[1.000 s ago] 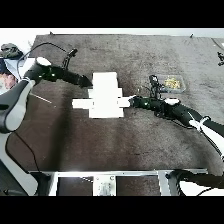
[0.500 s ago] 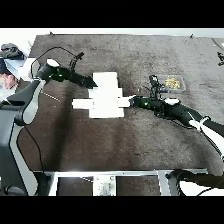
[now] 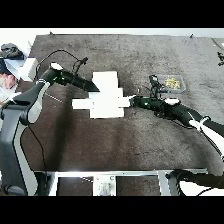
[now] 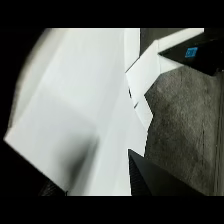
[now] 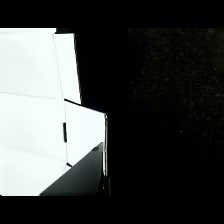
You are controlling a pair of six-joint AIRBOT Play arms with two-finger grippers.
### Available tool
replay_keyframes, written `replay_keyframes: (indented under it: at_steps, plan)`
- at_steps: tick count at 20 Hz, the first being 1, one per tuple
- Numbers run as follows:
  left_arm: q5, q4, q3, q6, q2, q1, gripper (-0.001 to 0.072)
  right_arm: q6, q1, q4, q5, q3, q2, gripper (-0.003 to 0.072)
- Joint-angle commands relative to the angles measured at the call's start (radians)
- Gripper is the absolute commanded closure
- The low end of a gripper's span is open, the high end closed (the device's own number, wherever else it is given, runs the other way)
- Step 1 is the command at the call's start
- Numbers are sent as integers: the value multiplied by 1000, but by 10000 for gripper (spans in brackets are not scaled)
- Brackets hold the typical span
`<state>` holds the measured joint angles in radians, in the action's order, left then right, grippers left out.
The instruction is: Fold the box and place the chain.
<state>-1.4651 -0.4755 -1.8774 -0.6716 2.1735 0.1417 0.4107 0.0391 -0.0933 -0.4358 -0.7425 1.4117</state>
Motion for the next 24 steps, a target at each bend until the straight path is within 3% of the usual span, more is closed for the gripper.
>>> replay_keyframes:
  at_steps: [1,8,10,11,12,14,15,17,18,19,24]
  plan:
    - [-27,8,-1,26,2,6,292,0,-1,-8,0,0,0,694]
    - [-55,0,-1,26,2,-8,298,0,-1,-12,0,0,0,694]
    - [-55,1,-1,25,2,-18,467,0,-1,-12,0,0,0,694]
    - [-59,1,-1,26,2,-18,485,0,-1,-12,0,0,0,694]
    - [-67,1,-1,27,2,-18,588,1,-1,-12,0,0,0,694]
    - [-83,-2,-1,47,2,-11,592,1,-1,-11,0,0,0,693]
    - [-93,-2,-1,58,2,-11,654,1,-1,-11,0,0,0,693]
    - [-98,-3,-1,97,2,-11,671,0,-1,-11,5,0,-1,691]
    - [-97,-3,-1,133,2,-11,697,0,-4,-11,14,0,-3,562]
    - [-95,-3,-1,183,2,-11,697,0,-14,-11,14,0,-5,365]
    - [-95,-1,-1,437,2,-11,698,-7,-157,-11,-17,0,-52,354]
